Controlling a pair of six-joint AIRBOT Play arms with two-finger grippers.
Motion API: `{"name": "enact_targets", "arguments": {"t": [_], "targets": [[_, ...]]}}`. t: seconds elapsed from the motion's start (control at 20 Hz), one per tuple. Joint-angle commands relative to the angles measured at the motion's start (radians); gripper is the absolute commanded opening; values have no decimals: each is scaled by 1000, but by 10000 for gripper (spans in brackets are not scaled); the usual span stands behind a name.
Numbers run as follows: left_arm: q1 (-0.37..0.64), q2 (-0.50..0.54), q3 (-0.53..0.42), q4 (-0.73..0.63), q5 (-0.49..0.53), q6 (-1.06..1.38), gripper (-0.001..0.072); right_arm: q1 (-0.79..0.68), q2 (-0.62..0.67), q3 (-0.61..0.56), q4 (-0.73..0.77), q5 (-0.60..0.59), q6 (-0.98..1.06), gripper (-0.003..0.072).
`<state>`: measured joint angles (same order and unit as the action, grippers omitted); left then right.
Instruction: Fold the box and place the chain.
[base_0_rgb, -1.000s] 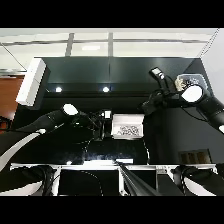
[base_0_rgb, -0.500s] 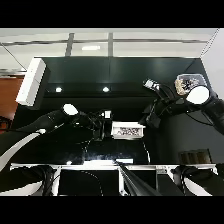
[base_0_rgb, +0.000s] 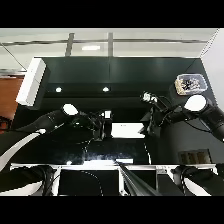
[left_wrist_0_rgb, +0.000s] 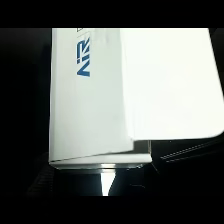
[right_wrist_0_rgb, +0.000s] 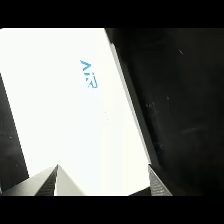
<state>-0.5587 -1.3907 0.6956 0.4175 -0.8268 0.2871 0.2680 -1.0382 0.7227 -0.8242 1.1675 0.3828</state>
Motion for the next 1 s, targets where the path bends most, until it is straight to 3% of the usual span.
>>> {"name": "enact_targets", "arguments": {"t": [0.0,0.3,0.6,0.65,0.7,0.75,0.9,0.95], "targets": [[0,0,1,0,0,0,345,26,1,-5,5,17,-41,678],[0,0,1,0,0,0,345,89,-2,-5,-73,-80,-46,678],[0,0,1,0,0,0,345,111,-3,-5,-70,-83,-70,678],[0,0,1,0,0,0,345,117,-2,-5,-68,-87,-70,657],[0,0,1,0,0,0,345,117,-2,-5,-67,-91,-70,476],[0,0,1,0,0,0,344,117,-2,-5,-66,-96,-69,429],[0,0,1,0,0,0,345,117,-2,-5,-55,-121,-69,427],[0,0,1,0,0,0,345,117,-2,-5,-45,-121,-69,315]]}}
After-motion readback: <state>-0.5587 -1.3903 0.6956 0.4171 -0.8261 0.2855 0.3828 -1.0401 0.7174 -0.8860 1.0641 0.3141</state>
